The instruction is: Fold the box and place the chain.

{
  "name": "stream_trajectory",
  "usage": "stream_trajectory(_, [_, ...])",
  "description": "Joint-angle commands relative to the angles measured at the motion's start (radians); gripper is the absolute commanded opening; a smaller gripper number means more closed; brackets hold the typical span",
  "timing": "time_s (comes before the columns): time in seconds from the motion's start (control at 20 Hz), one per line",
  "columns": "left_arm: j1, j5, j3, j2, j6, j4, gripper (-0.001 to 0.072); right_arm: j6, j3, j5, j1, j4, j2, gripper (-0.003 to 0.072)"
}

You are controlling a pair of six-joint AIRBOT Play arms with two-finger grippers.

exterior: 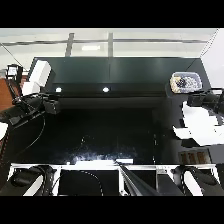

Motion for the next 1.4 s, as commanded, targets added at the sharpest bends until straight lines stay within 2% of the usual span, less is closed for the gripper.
stream_trajectory(0.0, [-0.001,0.099,0.000,0.000,0.000,0.001,0.0028,0.000,0.000,-0.013,0.000,0.017,0.001,0.0017])
stream_trajectory(0.2, [-0.001,0.408,0.000,-0.003,0.000,-0.026,0.0028,0.001,0.000,-0.244,0.000,0.124,0.001,0.0017])
stream_trajectory(0.25, [-0.001,0.481,0.000,-0.010,0.000,-0.027,0.0028,0.001,0.000,-0.267,0.000,0.169,0.001,0.0017])
stream_trajectory(0.3, [-0.002,0.549,0.000,-0.024,-0.004,-0.039,0.0061,0.001,0.000,-0.283,0.000,0.200,0.001,0.0032])
stream_trajectory(0.35, [-0.001,0.587,0.000,-0.044,-0.004,-0.074,0.0341,0.001,0.000,-0.305,0.000,0.208,-0.002,0.0321])
stream_trajectory(0.4, [-0.001,0.605,0.000,-0.070,-0.005,-0.109,0.0696,-0.002,0.000,-0.299,-0.001,0.193,-0.002,0.0720])
stream_trajectory(0.5, [-0.001,0.557,0.003,-0.124,0.005,-0.115,0.0702,0.016,0.000,-0.275,-0.007,0.090,-0.010,0.0720])
stream_trajectory(0.6, [-0.002,0.407,0.019,-0.176,0.039,-0.106,0.0702,0.100,0.002,-0.214,-0.042,-0.077,-0.041,0.0720])
stream_trajectory(0.75, [-0.001,0.227,0.037,-0.240,0.065,-0.096,0.0703,0.295,0.027,-0.180,-0.154,-0.435,-0.155,0.0720])
stream_trajectory(0.85, [-0.001,0.190,0.037,-0.263,0.065,-0.096,0.0703,0.523,0.112,-0.174,-0.272,-0.637,-0.274,0.0720])
stream_trajectory(0.9, [-0.001,0.179,0.037,-0.269,0.065,-0.096,0.0702,0.649,0.191,-0.145,-0.351,-0.722,-0.349,0.0720])
stream_trajectory(0.95, [-0.001,0.171,0.037,-0.272,0.065,-0.096,0.0702,0.689,0.275,-0.088,-0.426,-0.761,-0.423,0.0720])
stream_trajectory(1.15, [-0.001,0.164,0.037,-0.273,0.064,-0.098,0.0702,0.654,0.605,0.414,-0.731,-0.739,-0.729,0.0720])
stream_trajectory(1.25, [-0.001,0.152,0.037,-0.273,0.064,-0.098,0.0702,0.539,0.693,0.510,-0.855,-0.591,-0.817,0.0720])
stream_trajectory(1.35, [-0.001,0.142,0.037,-0.273,0.064,-0.097,0.0702,0.328,0.747,0.539,-0.952,-0.300,-0.873,0.0720])
